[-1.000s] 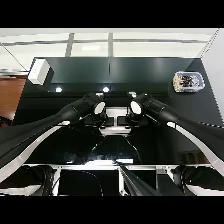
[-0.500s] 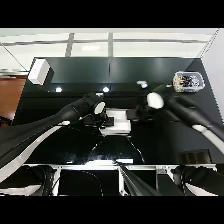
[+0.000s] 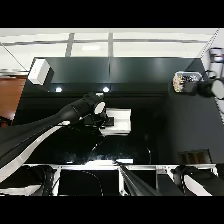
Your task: Fold the box and place the chain.
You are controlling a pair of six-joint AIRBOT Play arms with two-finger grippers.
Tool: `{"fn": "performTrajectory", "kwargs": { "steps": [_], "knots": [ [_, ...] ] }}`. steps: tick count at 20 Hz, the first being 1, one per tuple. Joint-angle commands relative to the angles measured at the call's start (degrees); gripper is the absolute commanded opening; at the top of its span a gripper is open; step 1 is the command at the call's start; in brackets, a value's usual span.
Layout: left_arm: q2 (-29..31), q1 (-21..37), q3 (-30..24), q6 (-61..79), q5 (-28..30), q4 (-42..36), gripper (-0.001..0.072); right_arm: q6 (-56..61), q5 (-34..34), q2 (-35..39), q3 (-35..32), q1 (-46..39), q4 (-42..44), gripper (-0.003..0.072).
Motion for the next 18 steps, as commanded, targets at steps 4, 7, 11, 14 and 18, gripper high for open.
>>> {"fn": "performTrajectory", "kwargs": {
  "steps": [4, 7, 11, 14, 18],
  "knots": [
    [0.0, 0.0, 0.0, 0.0, 0.0, 0.0, 0.0029, -1.2, -24.1, -11.7, 0.7, -16.5, 6.3, 0.0321],
    [0.0, 0.0, 0.0, 0.0, 0.0, 0.0, 0.0029, -5.5, -20.8, -18.7, 6.8, -16.0, 11.3, 0.0321],
    [0.0, 0.0, 0.0, 0.0, 0.1, 0.0, 0.0029, -16.3, -15.4, -26.7, 16.2, -16.0, 23.0, 0.0412],
    [0.0, 0.0, 0.0, 0.0, 0.1, 0.0, 0.0029, -21.7, -6.6, -32.7, 23.3, -16.0, 29.0, 0.0448],
    [0.0, 0.0, 0.0, 0.0, 0.1, -0.3, 0.0029, -29.0, 3.6, -36.5, 27.8, -16.0, 32.4, 0.0624]
  ]
}}
